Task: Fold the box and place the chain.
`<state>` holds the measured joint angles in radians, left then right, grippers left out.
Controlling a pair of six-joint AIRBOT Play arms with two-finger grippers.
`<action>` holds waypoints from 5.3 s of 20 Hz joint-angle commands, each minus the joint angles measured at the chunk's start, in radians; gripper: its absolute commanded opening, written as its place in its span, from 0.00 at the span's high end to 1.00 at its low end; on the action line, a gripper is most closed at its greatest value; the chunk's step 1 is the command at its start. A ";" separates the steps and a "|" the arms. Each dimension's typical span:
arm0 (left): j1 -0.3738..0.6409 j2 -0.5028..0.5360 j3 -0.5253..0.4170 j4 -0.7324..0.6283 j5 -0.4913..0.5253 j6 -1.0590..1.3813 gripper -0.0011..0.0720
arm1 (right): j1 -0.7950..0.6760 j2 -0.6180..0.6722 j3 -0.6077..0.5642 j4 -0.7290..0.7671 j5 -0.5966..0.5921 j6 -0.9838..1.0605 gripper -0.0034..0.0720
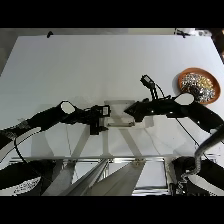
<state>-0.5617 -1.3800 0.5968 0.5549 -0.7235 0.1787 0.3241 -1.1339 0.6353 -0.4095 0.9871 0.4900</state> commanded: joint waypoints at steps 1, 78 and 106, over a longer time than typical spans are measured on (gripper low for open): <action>-0.001 0.000 0.000 0.000 0.001 0.000 0.68 | 0.000 0.000 0.086 -0.093 0.329 0.094 0.94; -0.001 0.000 0.000 0.000 0.001 0.000 0.68 | 0.195 -0.016 -0.071 -0.478 -0.228 -0.512 0.95; -0.001 0.000 0.000 0.000 0.001 0.000 0.68 | -0.149 -0.042 -0.072 -0.717 0.000 0.728 0.94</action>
<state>-0.5617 -1.3800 0.5964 0.5545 -0.7227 0.1787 0.1398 -1.0805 0.5632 -1.1793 1.0424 1.2343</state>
